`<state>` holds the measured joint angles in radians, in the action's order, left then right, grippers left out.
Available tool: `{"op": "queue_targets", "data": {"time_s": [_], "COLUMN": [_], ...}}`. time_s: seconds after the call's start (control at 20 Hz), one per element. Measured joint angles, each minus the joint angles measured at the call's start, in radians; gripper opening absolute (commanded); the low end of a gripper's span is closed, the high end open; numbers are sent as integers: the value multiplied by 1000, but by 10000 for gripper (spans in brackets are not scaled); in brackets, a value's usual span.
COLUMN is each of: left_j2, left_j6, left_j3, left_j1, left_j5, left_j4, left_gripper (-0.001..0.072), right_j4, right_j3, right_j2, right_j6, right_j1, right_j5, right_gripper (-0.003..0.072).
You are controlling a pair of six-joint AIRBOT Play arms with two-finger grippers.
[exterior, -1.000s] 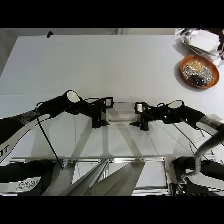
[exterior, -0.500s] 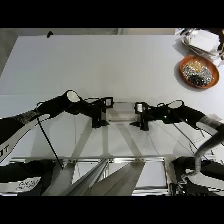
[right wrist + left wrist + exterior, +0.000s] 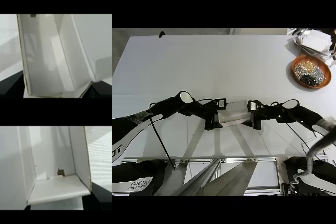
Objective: Fold the box and place the chain.
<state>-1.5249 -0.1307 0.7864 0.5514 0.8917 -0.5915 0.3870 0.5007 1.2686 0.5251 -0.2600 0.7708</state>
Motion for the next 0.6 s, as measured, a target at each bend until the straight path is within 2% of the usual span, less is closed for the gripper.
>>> {"op": "queue_targets", "data": {"time_s": [0.25, 0.6], "left_j2": [0, 0], "left_j6": [-4, 0], "left_j3": [0, 0], "left_j1": [0, 0], "left_j5": [-8, -14], "left_j4": [-7, -8], "left_gripper": [319, 319], "right_j4": [215, 484], "right_j3": [0, 0], "right_j2": [-83, -154], "right_j6": [-197, -483], "right_j1": [0, 0], "right_j5": [-6, 49], "right_gripper": [706, 705]}}
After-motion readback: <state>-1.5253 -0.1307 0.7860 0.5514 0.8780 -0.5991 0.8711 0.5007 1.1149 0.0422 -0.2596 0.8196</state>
